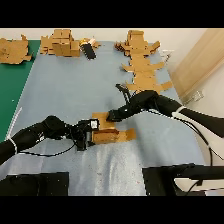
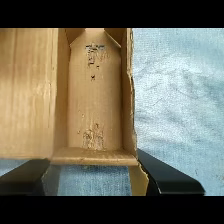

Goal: Fold the box.

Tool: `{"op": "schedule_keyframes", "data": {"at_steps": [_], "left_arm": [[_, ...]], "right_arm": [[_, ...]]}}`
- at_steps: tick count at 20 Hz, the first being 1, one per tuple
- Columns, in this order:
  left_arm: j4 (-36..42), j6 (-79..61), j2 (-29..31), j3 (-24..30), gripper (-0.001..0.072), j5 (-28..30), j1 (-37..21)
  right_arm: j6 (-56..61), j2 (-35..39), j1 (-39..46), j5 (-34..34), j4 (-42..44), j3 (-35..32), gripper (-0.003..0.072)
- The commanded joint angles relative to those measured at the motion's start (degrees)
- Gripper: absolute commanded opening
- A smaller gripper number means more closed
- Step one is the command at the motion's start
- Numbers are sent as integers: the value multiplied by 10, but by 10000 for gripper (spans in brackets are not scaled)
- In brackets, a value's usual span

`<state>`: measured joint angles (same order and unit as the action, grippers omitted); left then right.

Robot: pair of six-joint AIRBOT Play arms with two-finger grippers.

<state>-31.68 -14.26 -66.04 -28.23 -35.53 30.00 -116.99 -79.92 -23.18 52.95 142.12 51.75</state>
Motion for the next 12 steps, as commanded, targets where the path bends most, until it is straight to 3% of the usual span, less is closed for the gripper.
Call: {"op": "schedule_keyframes", "data": {"at_steps": [1,12], "left_arm": [[0,0,0,0,430,0,0],[0,0,0,0,431,0,0]], "right_arm": [[-29,-59,2,6,5,8,-5],[-37,-69,2,5,0,8,-4]]}}
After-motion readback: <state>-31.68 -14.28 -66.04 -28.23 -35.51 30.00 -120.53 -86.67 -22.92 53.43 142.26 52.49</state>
